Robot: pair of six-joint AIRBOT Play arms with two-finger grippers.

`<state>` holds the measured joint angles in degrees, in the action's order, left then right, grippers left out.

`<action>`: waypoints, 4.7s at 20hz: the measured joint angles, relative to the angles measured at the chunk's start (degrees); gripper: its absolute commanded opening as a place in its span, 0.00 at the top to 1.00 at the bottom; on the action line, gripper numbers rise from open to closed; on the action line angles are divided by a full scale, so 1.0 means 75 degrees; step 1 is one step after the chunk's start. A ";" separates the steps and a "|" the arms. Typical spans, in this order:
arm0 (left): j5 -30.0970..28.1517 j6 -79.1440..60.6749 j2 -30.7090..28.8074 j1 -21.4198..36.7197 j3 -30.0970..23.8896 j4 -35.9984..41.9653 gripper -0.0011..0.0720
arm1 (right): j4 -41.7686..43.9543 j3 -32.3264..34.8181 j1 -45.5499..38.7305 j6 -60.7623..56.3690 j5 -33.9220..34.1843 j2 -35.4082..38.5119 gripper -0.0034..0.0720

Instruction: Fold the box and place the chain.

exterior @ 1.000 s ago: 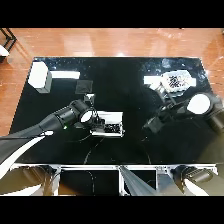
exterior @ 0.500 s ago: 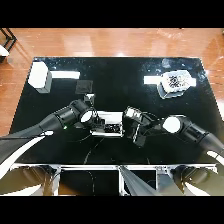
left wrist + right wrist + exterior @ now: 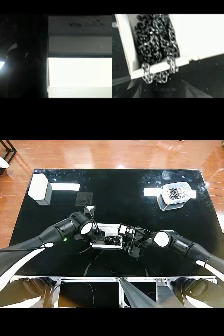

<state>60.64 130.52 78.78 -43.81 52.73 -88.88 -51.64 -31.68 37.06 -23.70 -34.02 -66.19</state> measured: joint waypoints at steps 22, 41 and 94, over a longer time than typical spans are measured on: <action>-0.0006 0.0000 0.0000 0.0000 0.0000 0.0035 0.95 | 0.0705 0.0003 0.0137 0.0988 -0.0064 -0.0425 0.93; -0.0050 0.0003 0.0058 0.0000 0.0000 0.0035 0.95 | 0.4022 -0.0597 0.0119 -0.1670 -0.0023 0.1874 0.93; 0.1259 -0.2247 -0.3555 -0.0216 0.0172 0.0099 0.11 | 0.0979 -0.0627 -0.3034 -0.7289 -0.4371 0.2547 0.01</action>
<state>70.08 113.67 52.12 -45.43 54.02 -88.14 -44.29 -36.38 14.31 -78.37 -66.81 -47.09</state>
